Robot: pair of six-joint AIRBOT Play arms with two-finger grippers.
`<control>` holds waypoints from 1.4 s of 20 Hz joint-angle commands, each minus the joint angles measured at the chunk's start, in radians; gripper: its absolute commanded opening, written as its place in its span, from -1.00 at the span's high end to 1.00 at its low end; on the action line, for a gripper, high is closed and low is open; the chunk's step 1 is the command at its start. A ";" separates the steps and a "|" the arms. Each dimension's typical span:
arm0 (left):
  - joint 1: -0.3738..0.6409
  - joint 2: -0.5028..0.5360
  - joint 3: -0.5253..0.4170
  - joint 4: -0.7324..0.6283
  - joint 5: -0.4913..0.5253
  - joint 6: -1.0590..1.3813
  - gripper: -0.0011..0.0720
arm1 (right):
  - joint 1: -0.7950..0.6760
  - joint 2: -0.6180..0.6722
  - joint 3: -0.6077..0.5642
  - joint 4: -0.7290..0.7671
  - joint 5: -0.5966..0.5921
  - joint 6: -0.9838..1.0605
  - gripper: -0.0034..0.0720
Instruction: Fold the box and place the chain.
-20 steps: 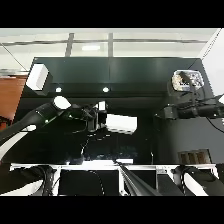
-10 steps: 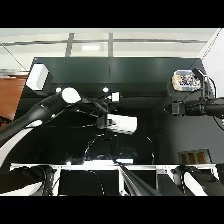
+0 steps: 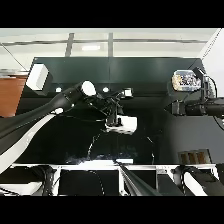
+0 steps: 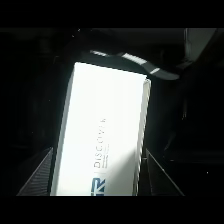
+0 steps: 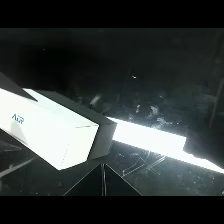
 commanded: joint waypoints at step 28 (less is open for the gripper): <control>-0.174 -0.040 0.015 0.342 0.123 0.030 -0.99 | -0.001 0.000 0.001 -0.001 -0.015 -0.001 0.87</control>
